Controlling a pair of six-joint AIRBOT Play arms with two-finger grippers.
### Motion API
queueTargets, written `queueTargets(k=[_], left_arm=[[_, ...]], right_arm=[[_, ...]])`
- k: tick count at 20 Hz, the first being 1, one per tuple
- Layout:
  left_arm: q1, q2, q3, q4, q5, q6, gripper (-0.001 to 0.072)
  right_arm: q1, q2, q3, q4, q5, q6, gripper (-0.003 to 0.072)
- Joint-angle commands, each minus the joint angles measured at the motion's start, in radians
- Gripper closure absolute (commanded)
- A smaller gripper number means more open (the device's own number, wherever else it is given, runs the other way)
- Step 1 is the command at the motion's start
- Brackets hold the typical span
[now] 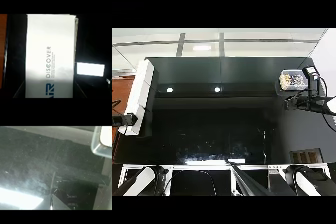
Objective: Fold the box and place the chain.
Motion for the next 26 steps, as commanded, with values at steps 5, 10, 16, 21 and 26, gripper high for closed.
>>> queueTargets(k=[5, 10, 16, 21, 26], left_arm=[[-0.005, -0.049, 0.055, -0.07, 0.05, 0.036, -0.0004], [-0.031, -0.025, 0.271, -0.208, -0.05, 0.031, -0.0003], [-0.145, 0.069, 0.4, -0.674, -0.164, 0.035, 0.0683], [-0.439, 0.172, 0.204, -0.618, -0.198, 0.03, 0.0686], [-0.632, 0.223, -0.087, -0.396, 0.117, -0.1, 0.0684]], right_arm=[[-0.001, 0.001, 0.0, 0.0, 0.0, 0.0, 0.0668], [-0.001, 0.001, 0.0, 0.0, 0.0, 0.0, 0.0668], [-0.001, 0.001, 0.0, 0.0, 0.0, 0.0, 0.0668], [-0.001, 0.001, 0.0, 0.0, 0.0, 0.0, 0.0668], [-0.001, 0.001, 0.0, 0.0, 0.0, 0.0, 0.0668]])
